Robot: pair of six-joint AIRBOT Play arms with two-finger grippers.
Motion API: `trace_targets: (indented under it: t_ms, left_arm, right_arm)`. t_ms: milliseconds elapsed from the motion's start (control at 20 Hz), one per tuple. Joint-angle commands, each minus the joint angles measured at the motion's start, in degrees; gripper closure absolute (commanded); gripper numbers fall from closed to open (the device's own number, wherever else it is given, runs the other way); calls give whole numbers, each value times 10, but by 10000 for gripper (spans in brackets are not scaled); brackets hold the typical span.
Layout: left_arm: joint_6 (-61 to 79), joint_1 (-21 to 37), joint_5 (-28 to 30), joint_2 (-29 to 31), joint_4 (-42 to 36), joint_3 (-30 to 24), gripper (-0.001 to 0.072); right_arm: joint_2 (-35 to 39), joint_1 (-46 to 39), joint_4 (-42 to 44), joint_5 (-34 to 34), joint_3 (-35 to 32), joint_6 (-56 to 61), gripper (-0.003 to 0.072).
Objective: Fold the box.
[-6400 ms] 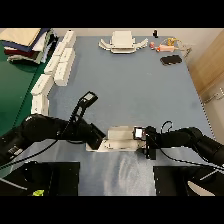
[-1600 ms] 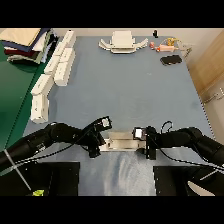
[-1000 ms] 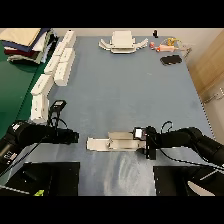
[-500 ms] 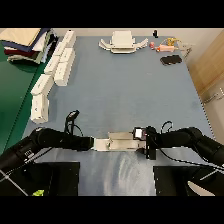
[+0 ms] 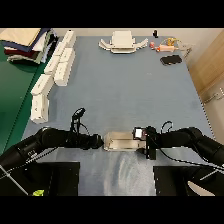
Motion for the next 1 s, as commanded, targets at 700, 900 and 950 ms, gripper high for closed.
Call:
trace_targets:
  t_ms: [700, 900, 950]
  left_arm:
    - [5, -3, 25, -2, -25, 21, 457]
    - [11, -3, 13, -7, -27, 28, 338]
    - [11, -3, 7, -15, -27, 32, 338]
  right_arm:
    - [0, 0, 0, 0, 0, 0, 223]
    - [0, 0, 0, 0, 0, 0, 223]
    - [0, 0, 0, 0, 0, 0, 223]
